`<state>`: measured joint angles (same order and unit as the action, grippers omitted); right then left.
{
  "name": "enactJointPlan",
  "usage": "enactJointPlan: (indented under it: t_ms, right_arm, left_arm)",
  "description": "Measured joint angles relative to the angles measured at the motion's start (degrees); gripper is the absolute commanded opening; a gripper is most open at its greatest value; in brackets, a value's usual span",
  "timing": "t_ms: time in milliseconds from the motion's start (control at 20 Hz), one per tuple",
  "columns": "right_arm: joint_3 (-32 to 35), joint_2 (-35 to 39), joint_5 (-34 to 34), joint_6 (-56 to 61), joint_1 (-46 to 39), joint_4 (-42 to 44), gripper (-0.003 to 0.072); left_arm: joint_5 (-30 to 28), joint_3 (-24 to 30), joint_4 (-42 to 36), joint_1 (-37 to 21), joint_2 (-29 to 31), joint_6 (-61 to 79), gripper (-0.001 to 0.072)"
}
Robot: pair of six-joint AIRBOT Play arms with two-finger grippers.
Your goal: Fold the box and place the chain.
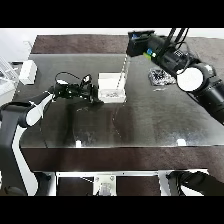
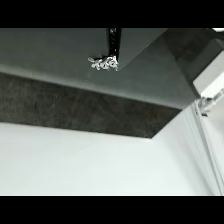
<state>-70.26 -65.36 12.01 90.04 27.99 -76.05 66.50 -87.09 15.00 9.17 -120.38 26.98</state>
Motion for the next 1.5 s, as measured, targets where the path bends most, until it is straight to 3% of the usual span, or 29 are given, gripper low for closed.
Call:
enactJointPlan:
  t_ms: [350, 1000, 1500]
  right_arm:
    - [2.9, -3.0, -1.2, 0.8, 0.4, 1.3, 0.0003]
    - [-14.0, -3.4, -3.9, -8.3, 4.3, 1.4, 0.0004]
    - [-14.6, -6.2, -3.9, -10.9, 4.9, 1.4, 0.0004]
  left_arm:
    - [0.0, 0.0, 0.0, 0.0, 0.0, 0.0, 0.0522]
    - [0.0, 0.0, 0.0, 0.0, 0.0, 0.0, 0.0522]
    - [0.0, 0.0, 0.0, 0.0, 0.0, 0.0, 0.0522]
